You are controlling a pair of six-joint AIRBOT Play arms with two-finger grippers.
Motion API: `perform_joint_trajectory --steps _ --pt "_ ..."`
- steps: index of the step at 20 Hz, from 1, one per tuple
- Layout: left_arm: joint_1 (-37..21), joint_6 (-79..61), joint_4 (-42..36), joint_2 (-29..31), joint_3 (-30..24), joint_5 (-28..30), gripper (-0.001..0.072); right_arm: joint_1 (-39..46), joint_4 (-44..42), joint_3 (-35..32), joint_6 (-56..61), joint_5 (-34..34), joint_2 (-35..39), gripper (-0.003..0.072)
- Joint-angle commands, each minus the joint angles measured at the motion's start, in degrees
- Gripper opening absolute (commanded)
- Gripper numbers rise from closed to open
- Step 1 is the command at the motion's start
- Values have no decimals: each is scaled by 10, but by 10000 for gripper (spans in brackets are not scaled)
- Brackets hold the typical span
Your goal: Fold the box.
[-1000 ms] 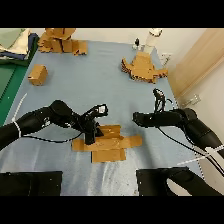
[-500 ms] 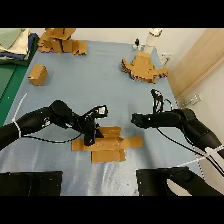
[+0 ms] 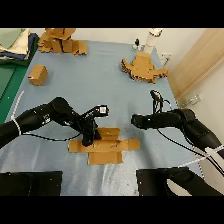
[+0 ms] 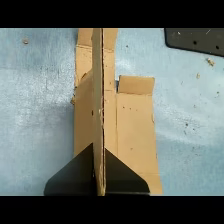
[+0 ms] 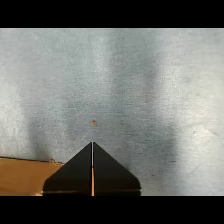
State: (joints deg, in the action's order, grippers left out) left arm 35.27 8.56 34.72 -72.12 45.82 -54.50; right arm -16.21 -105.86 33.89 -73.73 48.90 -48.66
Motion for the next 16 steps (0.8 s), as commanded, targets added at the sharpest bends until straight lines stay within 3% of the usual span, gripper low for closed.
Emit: perform_joint_trajectory --steps 1,5,16 --pt "1 30 -12 0 4 -19 12 0 3 0 -1 0 0 7" --pt "0 30 -26 -4 4 24 12 0 6 0 -2 0 0 7" --pt "1 30 -41 -24 4 -3 13 0 11 0 -2 0 0 7"
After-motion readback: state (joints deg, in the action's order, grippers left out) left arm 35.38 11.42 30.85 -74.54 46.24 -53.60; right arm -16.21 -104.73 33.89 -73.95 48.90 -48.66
